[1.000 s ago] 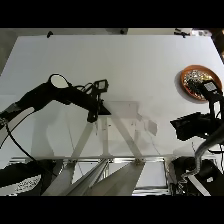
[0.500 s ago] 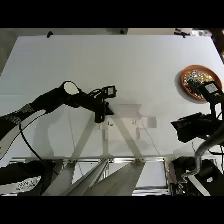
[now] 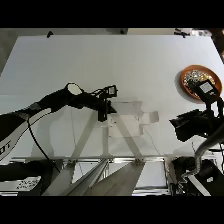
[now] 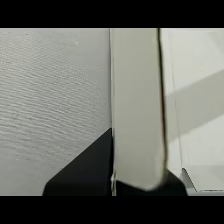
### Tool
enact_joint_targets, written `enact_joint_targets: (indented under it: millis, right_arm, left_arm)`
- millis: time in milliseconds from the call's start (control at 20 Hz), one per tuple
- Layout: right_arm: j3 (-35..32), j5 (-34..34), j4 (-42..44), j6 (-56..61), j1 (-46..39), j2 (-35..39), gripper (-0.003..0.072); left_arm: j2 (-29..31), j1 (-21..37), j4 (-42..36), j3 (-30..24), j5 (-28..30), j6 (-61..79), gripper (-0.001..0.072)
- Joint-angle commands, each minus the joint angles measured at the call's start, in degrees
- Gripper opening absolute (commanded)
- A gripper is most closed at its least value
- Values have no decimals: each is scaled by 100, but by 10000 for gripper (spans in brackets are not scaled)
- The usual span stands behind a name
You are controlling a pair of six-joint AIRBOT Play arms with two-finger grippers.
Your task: Fold the box and place the chain.
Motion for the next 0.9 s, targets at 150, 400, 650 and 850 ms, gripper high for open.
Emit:
enact_joint_targets:
  millis: [150,400,650,850]
  right_arm:
    - [-2,-33,9,-313,-4,-297,343]
    - [-2,-28,9,-645,-4,-374,343]
    - [-199,-146,177,-1174,-4,-378,342]
    - [-723,-367,1246,-2358,-2,-378,14]
  left_arm:
    - [-186,-2,-44,-2,-247,313,6]
    - [-186,-2,-44,-2,-201,310,12]
    - [-184,-4,-46,-2,-208,308,14]
    - [-184,-4,-46,-2,-210,308,14]
